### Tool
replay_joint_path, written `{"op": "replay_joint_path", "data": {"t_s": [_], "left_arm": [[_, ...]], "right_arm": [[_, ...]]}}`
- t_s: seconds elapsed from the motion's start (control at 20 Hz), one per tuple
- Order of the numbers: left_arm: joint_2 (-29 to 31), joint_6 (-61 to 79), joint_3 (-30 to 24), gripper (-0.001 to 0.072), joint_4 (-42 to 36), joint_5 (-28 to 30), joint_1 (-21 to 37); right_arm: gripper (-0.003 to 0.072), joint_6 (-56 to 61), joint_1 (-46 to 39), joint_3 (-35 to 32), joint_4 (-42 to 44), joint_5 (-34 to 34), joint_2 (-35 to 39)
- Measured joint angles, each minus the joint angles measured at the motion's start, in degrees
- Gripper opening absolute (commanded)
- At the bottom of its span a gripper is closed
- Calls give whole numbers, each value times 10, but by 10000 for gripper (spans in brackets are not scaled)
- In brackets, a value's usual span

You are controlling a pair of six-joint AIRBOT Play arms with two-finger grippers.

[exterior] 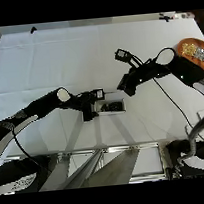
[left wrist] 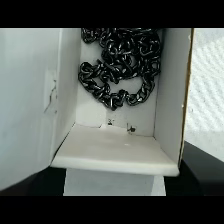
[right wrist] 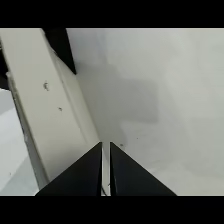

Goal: Fold the box and place the chain.

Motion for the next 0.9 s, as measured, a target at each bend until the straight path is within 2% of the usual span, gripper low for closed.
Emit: {"op": "replay_joint_path", "data": {"t_s": [0.15, 0.25, 0.3, 0.35, 0.4, 0.9], "left_arm": [[0, 0, 0, 135, 0, 0, 0], [0, 0, 0, 135, 0, 0, 0], [0, 0, 0, 135, 0, 0, 0], [0, 0, 0, 135, 0, 0, 0], [0, 0, 0, 135, 0, 0, 0], [0, 0, 0, 135, 0, 0, 0]], "right_arm": [[67, -11, 2, 0, 0, 23, 13], [95, -18, 9, 0, -1, 33, 17], [135, -21, 14, 0, -2, 38, 18], [216, -24, 19, 0, -5, 38, 18], [251, -25, 25, 0, -11, 39, 19], [249, -14, 81, -20, -110, 31, 20]]}}
